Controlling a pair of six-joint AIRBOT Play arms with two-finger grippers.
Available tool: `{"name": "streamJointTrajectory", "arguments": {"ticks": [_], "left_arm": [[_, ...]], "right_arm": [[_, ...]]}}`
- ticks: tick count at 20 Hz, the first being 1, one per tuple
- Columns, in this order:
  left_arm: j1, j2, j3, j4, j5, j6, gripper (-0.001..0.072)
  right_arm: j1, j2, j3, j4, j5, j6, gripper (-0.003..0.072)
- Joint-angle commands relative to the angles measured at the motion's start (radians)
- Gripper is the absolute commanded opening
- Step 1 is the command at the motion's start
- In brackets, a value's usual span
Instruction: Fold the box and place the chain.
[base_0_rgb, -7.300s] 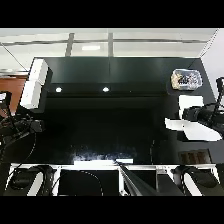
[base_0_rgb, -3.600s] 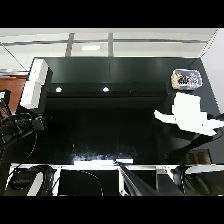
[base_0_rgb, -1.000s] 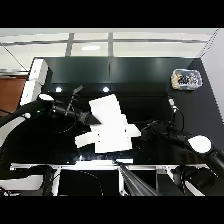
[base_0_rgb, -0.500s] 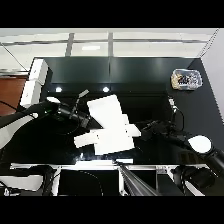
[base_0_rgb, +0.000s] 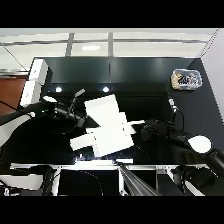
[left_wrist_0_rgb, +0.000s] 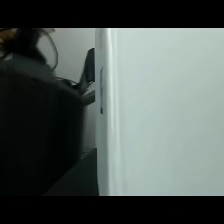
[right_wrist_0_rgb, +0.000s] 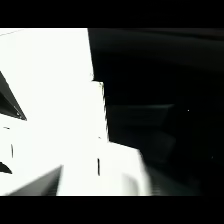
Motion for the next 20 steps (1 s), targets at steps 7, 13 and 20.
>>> {"name": "streamJointTrajectory", "arguments": {"ticks": [7,13,20], "left_arm": [[-0.09,0.26,-0.006,0.106,0.221,0.064,0.0024],[-0.257,0.336,-0.027,0.275,0.422,0.357,0.0027],[-0.259,0.304,-0.088,0.204,0.594,0.406,0.0026]], "right_arm": [[-0.253,0.0,0.219,-0.59,0.461,0.013,0.0651],[-0.27,0.0,0.231,-0.597,0.375,-0.185,0.0651],[-0.132,-0.083,0.17,-0.556,0.382,-0.547,0.0651]]}}
